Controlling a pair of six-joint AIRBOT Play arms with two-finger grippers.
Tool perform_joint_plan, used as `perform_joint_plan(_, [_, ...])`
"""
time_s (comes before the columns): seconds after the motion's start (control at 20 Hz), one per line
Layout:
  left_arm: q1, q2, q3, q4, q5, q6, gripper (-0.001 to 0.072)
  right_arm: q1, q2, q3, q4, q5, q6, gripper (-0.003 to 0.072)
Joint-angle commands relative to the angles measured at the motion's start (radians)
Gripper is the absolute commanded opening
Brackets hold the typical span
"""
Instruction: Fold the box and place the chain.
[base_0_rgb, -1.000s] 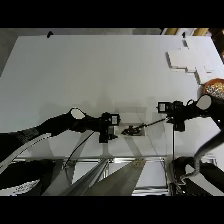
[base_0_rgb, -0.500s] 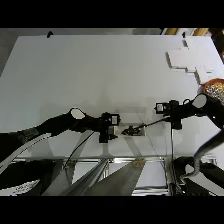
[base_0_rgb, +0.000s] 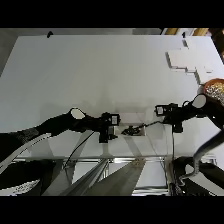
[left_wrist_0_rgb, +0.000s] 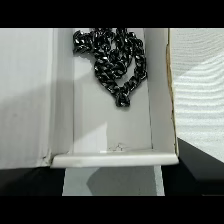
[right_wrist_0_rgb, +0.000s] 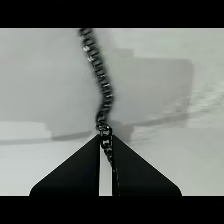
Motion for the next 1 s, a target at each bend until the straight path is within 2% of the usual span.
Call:
perform_joint_plan(0.0, [0.0, 0.0, 0.0, 0.0, 0.0, 0.0, 0.017, -0.001, 0.111, 0.001, 0.048, 0.08, 0.027, 0.0017])
perform_joint_plan(0.1, [0.0, 0.0, 0.0, 0.0, 0.0, 0.0, 0.017, 0.0, 0.177, 0.001, 0.097, 0.116, 0.048, 0.0017])
perform_joint_plan(0.35, [0.0, 0.0, 0.0, 0.0, 0.0, 0.0, 0.017, 0.068, 0.291, 0.001, 0.457, 0.192, 0.046, 0.0017])
perform_joint_plan(0.45, [0.0, 0.0, 0.0, 0.0, 0.0, 0.0, 0.017, 0.137, 0.291, 0.001, 0.487, 0.223, 0.057, 0.0017])
perform_joint_plan(0.6, [0.0, 0.0, 0.0, 0.0, 0.0, 0.0, 0.017, 0.243, 0.291, 0.001, 0.503, 0.204, 0.143, 0.0017])
perform_joint_plan(0.95, [0.0, 0.0, 0.001, 0.0, 0.0, 0.0, 0.017, 0.364, 0.29, 0.001, 0.514, 0.041, 0.238, 0.0018])
